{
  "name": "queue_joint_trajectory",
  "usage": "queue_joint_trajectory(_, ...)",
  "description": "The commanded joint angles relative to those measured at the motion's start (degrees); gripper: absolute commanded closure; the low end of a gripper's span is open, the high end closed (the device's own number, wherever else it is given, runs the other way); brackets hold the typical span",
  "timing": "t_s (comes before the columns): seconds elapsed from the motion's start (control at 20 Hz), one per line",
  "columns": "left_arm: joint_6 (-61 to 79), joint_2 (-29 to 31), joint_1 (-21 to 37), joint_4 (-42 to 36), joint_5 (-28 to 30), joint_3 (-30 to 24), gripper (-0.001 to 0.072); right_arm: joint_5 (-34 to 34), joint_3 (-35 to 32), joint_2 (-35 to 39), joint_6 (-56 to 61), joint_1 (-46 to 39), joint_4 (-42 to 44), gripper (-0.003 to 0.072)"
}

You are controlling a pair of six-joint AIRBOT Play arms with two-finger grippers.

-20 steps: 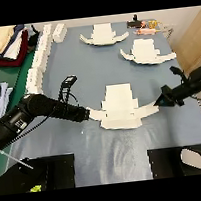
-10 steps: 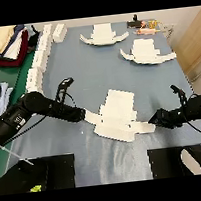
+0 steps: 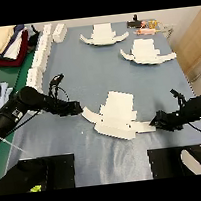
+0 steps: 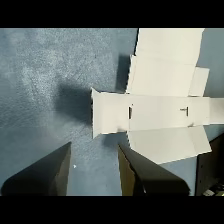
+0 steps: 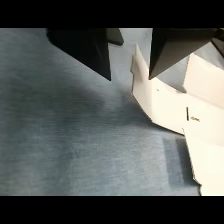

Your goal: Fold the box.

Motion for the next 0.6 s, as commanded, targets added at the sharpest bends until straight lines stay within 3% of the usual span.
queue_joint_trajectory(0.0, 0.4, -0.1, 0.5, -0.1, 1.4, 0.1, 0.0269, 0.3, -0.3, -3.7, -2.5, 0.1, 7.6, 0.0390)
queue_joint_trajectory(0.3, 0.5, -5.7, 0.5, -0.1, 0.2, 2.4, 0.0270, 0.5, -0.3, -9.2, -7.2, 0.1, 12.7, 0.0432)
queue_joint_trajectory(0.5, 1.7, -10.2, 0.5, -0.2, -1.1, 6.4, 0.0270, 1.8, -0.3, -10.6, -12.3, 0.1, 13.6, 0.0684)
queue_joint_trajectory(0.55, 1.7, -11.0, 0.5, -0.2, -1.3, 7.4, 0.0270, 2.2, -0.2, -10.6, -14.0, 0.6, 13.6, 0.0684)
